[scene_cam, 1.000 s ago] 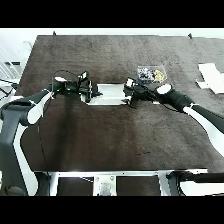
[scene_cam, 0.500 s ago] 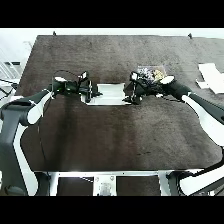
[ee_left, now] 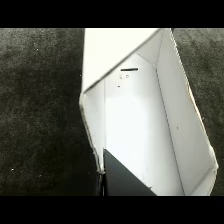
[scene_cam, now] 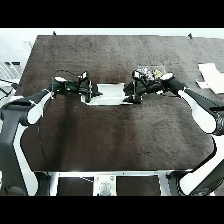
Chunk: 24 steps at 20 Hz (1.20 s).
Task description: Fold the box and place the chain.
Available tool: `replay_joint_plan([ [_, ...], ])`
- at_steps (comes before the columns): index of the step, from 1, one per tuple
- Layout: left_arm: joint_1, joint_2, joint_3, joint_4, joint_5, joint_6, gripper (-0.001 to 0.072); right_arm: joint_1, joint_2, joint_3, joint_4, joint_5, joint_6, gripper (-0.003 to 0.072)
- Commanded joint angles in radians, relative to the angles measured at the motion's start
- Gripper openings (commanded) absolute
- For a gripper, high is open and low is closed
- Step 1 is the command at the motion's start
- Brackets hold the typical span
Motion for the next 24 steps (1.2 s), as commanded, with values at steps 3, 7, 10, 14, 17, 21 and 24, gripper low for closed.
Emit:
replay_joint_plan([
  [3,0.001,0.000,0.000,0.000,0.000,0.000,0.0021,0.004,-0.035,0.024,0.027,0.035,-0.031,0.0681],
  [7,0.001,0.000,0.000,0.000,0.000,0.000,0.0021,0.004,-0.075,0.051,0.030,0.065,-0.035,0.0682],
  [10,0.001,0.000,0.000,0.000,0.000,0.000,0.0021,0.005,-0.106,0.079,0.053,0.103,-0.039,0.0682],
  [14,0.001,0.000,0.000,0.000,0.000,0.000,0.0021,0.007,-0.152,0.125,0.059,0.148,-0.038,0.0681],
  [17,0.001,0.000,0.000,0.000,0.000,0.000,0.0021,0.008,-0.177,0.137,0.066,0.151,-0.039,0.0682],
  [21,0.001,0.000,0.000,0.000,0.000,0.000,0.0020,0.012,-0.216,0.165,0.082,0.184,-0.038,0.0682],
  [24,0.001,0.000,0.000,0.000,0.000,0.000,0.0021,0.022,-0.232,0.187,0.083,0.193,-0.037,0.0682],
])
